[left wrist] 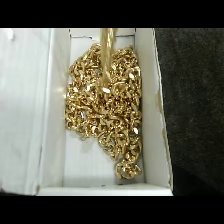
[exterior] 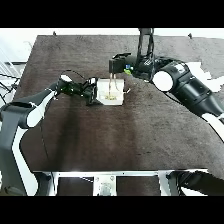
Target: Fold the box and place the chain.
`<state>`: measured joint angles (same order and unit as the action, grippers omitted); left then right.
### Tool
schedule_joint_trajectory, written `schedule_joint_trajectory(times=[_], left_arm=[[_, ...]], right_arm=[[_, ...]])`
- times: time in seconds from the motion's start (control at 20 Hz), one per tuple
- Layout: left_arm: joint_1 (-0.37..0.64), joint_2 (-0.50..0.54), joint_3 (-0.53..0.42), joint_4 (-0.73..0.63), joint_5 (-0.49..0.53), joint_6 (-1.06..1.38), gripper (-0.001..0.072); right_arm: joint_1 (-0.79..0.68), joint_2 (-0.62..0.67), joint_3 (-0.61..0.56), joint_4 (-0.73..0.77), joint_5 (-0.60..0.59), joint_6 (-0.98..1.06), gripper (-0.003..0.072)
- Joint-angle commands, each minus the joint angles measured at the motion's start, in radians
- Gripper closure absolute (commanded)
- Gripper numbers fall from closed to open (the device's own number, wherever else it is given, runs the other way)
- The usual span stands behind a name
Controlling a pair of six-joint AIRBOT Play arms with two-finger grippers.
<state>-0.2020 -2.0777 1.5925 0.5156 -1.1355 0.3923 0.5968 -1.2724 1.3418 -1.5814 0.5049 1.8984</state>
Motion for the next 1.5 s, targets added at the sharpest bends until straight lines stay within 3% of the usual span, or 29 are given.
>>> schedule_joint_trajectory(times=[0.0,0.35,0.45,0.55,0.7,0.75,0.9,1.05,1.2,1.45], left_arm=[[0.000,0.000,0.000,0.000,0.000,0.000,0.0174],[0.000,0.000,0.000,0.000,0.001,0.000,0.0173],[0.000,0.000,0.000,0.000,0.001,0.000,0.0173],[0.000,0.000,0.000,0.000,0.001,0.000,0.0173],[0.000,0.000,0.000,0.000,0.001,0.000,0.0174],[0.000,0.000,0.000,0.000,0.001,0.000,0.0173],[0.000,0.000,0.000,0.000,0.001,0.000,0.0173],[0.000,0.000,0.000,0.000,0.002,0.000,0.0174],[0.000,0.000,0.000,0.000,0.001,0.000,0.0173],[0.000,0.000,0.000,0.000,0.002,0.000,0.0174]], right_arm=[[0.002,-0.046,-0.006,-0.002,-0.003,0.014,0.0677],[-0.003,-0.189,-0.173,-0.002,-0.038,0.039,0.0673],[-0.026,-0.210,-0.192,-0.002,-0.040,0.028,0.0435],[-0.072,-0.204,-0.189,-0.002,-0.040,0.027,0.0430],[-0.147,-0.137,-0.190,-0.002,0.002,-0.110,0.0268],[-0.173,-0.113,-0.190,-0.002,0.032,-0.189,0.0228],[-0.272,-0.090,-0.192,0.071,0.072,-0.580,0.0202],[-0.399,-0.141,-0.191,0.450,0.101,-1.153,0.0181],[-0.504,-0.251,-0.182,0.802,0.293,-1.659,0.0181],[-0.512,-0.432,-0.108,0.887,0.412,-1.936,0.0160]])
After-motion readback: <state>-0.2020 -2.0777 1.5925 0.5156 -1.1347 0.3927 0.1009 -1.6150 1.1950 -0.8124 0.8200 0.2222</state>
